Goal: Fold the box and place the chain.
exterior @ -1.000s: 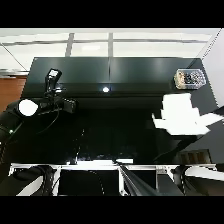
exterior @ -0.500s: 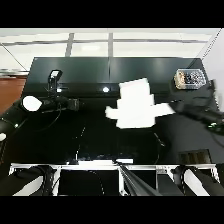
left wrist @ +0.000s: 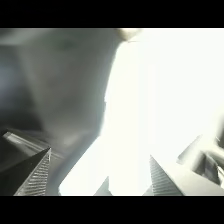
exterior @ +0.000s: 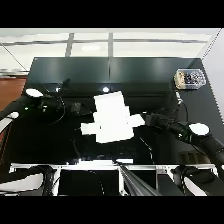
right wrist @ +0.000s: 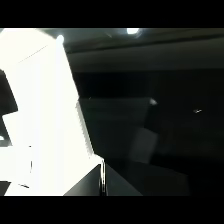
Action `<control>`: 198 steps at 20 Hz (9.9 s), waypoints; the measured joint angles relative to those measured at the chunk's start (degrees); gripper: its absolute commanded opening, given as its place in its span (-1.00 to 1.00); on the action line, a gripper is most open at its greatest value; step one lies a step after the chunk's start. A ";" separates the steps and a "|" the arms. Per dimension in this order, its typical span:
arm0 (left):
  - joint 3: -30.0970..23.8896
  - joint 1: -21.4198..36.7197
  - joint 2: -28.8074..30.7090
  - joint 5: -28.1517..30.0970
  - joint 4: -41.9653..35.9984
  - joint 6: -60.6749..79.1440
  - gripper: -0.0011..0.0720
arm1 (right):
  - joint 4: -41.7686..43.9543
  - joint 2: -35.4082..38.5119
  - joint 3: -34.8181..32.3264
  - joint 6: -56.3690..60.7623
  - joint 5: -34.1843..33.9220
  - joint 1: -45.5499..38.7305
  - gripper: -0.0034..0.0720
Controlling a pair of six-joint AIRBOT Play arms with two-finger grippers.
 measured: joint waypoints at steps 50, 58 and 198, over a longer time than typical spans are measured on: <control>0.66 -23.67 -0.24 15.32 9.20 49.62 -0.89 | -45.11 -3.74 13.20 -17.27 16.85 8.15 0.86; 0.63 -23.85 -0.55 16.17 9.66 49.55 -0.89 | -45.00 -8.15 11.74 -21.88 19.69 10.14 0.86; 3.72 -19.61 4.90 12.57 8.04 15.34 -0.89 | -28.50 -25.42 15.82 -45.35 12.17 11.52 -0.26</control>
